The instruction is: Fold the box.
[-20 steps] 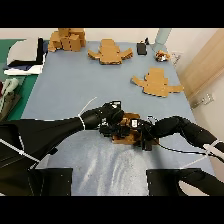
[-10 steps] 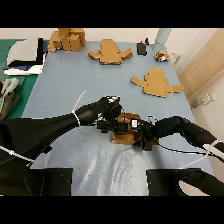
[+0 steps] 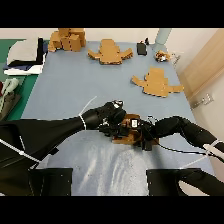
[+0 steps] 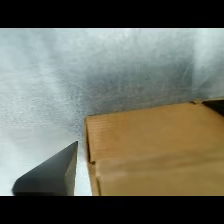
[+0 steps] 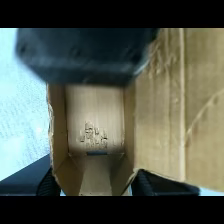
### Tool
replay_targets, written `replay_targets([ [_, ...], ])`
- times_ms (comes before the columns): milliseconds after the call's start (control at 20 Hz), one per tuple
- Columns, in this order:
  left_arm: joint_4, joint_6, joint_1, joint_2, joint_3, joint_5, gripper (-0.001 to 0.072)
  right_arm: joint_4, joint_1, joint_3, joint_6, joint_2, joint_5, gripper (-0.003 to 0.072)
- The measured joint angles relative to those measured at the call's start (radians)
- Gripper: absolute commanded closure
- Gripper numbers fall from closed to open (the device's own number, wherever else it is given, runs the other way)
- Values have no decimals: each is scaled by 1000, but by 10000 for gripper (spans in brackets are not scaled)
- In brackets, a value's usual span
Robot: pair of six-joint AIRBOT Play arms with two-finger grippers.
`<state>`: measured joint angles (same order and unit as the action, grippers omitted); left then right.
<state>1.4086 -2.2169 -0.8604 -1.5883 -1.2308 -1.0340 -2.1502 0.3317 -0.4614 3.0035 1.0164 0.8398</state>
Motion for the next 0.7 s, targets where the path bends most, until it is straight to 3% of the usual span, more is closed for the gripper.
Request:
replay_targets([
  [50, 15, -14, -9, -2, 0, -8, 698, 1, 0, 0, 0, 0, 2, 128],
  [500, 55, -58, -47, -7, -2, -19, 692, 1, 1, 0, 0, 0, 2, 128],
  [600, 40, -56, -49, -8, -2, -24, 311, 2, 1, 0, 2, 0, -6, 128],
  [700, 27, -57, -50, -8, -2, -28, 302, 3, -1, 0, 3, 0, -3, 128],
])
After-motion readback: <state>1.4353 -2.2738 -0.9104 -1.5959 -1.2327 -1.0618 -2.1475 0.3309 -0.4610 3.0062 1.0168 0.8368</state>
